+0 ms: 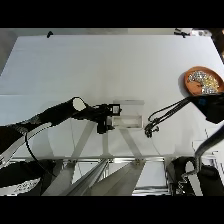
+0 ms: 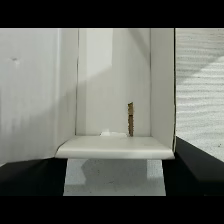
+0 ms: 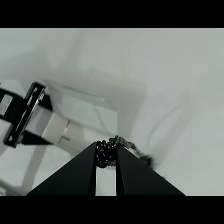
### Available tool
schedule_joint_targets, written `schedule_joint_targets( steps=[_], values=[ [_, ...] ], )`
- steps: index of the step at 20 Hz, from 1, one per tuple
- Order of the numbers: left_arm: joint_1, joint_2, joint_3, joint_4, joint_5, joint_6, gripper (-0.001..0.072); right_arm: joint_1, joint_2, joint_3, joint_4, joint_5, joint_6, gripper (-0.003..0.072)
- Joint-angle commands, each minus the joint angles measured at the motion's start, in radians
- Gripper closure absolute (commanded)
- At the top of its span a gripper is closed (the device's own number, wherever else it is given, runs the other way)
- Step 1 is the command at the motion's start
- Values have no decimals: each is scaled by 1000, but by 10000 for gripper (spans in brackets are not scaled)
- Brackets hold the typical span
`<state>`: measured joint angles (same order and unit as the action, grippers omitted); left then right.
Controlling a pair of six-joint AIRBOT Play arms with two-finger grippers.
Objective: Fold the box and place the chain.
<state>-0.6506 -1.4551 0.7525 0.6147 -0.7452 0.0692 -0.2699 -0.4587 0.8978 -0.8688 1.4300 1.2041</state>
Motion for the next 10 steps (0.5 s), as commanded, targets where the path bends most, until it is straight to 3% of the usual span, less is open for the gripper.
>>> schedule_joint_targets(
  steps=[1,6,10],
  values=[
    [1,0,1,0,0,0,696,106,2,-150,19,-88,24,678],
    [1,0,1,0,0,0,696,398,-3,-250,60,-322,85,678],
    [1,0,1,0,0,0,696,645,-56,-251,-33,-502,184,678]
  ],
)
